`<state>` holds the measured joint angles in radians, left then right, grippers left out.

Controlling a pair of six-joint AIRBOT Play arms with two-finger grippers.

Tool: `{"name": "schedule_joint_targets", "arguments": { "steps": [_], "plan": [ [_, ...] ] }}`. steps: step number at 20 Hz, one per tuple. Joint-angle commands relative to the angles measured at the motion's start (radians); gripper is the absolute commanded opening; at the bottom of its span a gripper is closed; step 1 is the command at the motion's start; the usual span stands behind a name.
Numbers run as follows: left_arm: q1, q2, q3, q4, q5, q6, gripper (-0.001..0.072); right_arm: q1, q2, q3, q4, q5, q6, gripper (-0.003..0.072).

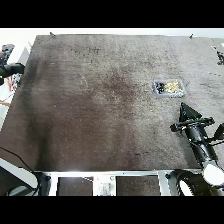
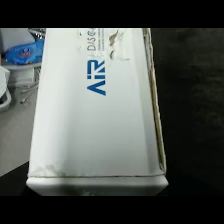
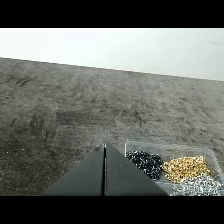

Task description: Fold the box and place the chain.

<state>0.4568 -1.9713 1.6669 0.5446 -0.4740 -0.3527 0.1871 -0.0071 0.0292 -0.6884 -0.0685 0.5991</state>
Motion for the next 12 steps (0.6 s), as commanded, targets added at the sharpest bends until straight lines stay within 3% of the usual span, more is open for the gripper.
{"name": "schedule_joint_targets", "arguments": {
  "steps": [1,10,11,12],
  "plan": [
    [0.003,-0.056,0.0,0.02,-0.008,-0.015,0.0012,0.0,0.0,0.0,0.0,0.0,0.0,0.0011],
    [0.003,-0.094,0.0,0.021,-0.022,-0.012,0.0026,0.0,0.0,0.0,0.0,0.0,0.0,0.0011],
    [0.003,-0.094,0.0,0.021,-0.026,-0.005,0.0306,0.0,0.0,0.0,0.0,0.0,0.0,0.0011],
    [0.003,-0.094,0.0,0.021,-0.02,-0.006,0.0666,0.0,0.0,0.0,0.0,0.0,0.0,0.0011]
  ]
}}
